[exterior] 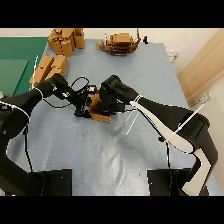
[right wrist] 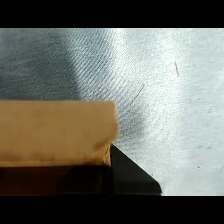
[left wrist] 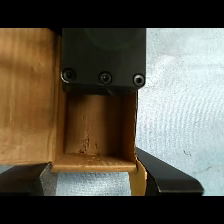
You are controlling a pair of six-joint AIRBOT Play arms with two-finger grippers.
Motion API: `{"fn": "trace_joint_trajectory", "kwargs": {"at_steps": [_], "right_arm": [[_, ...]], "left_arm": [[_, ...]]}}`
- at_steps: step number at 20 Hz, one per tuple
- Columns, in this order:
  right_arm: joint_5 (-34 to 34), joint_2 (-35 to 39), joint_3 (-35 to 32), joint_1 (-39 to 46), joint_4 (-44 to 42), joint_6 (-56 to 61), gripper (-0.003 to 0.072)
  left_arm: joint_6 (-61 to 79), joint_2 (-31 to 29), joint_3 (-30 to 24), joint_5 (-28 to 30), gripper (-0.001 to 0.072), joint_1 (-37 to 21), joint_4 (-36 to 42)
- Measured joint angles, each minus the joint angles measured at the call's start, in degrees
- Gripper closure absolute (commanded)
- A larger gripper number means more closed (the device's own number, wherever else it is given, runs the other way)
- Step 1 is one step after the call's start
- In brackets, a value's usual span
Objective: Fold the box.
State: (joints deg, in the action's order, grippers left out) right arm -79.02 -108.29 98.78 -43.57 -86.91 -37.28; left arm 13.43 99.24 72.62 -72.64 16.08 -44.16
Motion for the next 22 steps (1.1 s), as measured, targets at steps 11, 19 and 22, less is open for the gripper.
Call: {"fn": "trace_joint_trajectory", "kwargs": {"at_steps": [11,19,22], "right_arm": [[-1.49,-0.28,0.94,-0.35,0.39,0.0,0.0683],[1.05,-0.22,0.96,-0.48,-0.83,-0.94,0.0163],[-0.37,0.42,0.98,-0.31,0.11,-1.81,0.0163]], "left_arm": [[-0.2,0.0,0.0,0.02,0.0367,-0.02,0.07],[0.0,-0.02,0.0,0.04,0.0367,-0.02,0.04],[0.09,-0.02,0.0,0.04,0.0367,-0.02,0.04]]}}
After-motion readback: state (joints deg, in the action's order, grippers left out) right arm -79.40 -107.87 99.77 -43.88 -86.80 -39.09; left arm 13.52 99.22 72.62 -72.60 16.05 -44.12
